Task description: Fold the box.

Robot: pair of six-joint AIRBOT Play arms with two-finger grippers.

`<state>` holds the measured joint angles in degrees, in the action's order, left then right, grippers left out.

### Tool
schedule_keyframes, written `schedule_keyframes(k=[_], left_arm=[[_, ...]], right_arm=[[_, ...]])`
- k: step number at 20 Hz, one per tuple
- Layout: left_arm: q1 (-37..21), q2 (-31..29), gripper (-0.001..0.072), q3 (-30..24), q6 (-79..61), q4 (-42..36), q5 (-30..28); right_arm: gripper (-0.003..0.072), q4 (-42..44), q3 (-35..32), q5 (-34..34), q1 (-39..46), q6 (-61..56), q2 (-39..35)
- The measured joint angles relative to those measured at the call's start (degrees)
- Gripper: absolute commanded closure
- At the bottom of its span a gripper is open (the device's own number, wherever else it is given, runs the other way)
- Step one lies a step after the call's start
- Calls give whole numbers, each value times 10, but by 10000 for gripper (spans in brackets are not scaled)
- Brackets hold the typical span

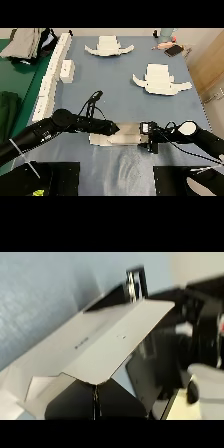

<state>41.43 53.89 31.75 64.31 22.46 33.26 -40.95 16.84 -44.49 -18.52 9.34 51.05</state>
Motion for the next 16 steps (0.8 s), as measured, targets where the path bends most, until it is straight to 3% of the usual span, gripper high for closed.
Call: schedule_keyframes(k=[5, 16], left_arm=[[-54, 40, 694, 4, 16, -62, -25], [-78, 181, 694, 35, 23, -82, 32]], right_arm=[[223, 0, 0, 0, 0, 0, 0], [223, 0, 0, 0, 0, 0, 0]])
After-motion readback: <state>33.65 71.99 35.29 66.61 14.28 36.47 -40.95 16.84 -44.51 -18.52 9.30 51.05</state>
